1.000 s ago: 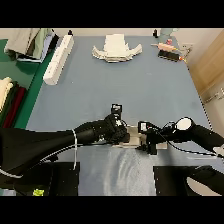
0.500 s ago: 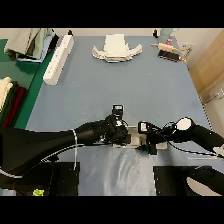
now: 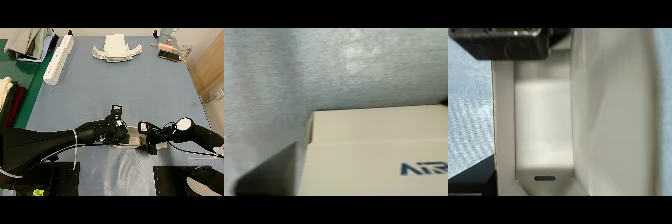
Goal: Fold the box.
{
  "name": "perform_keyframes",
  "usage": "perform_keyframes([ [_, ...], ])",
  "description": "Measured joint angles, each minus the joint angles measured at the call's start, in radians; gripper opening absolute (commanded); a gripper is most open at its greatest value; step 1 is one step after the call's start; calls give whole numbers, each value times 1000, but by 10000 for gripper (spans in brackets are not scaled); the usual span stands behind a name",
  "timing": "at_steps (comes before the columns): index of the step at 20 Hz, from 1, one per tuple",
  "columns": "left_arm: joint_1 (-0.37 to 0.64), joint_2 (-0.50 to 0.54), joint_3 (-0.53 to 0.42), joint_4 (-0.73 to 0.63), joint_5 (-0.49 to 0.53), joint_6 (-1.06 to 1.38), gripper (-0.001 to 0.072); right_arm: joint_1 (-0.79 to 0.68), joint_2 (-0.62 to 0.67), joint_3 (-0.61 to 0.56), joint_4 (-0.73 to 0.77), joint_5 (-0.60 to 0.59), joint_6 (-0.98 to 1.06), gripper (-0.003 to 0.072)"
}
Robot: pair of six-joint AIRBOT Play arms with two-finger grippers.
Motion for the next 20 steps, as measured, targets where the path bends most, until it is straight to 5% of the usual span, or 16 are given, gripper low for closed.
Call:
perform_keyframes([
  [6,-5,-11,0,17,17,-3,35,0,0,0,-6,0,0,450],
  [7,-6,-15,0,19,18,0,327,0,0,0,-8,0,0,449],
  [8,-7,-23,-1,28,24,7,535,0,0,0,-11,0,0,449],
  [20,-3,8,6,35,-4,-4,521,0,0,0,-14,0,1,449],
])
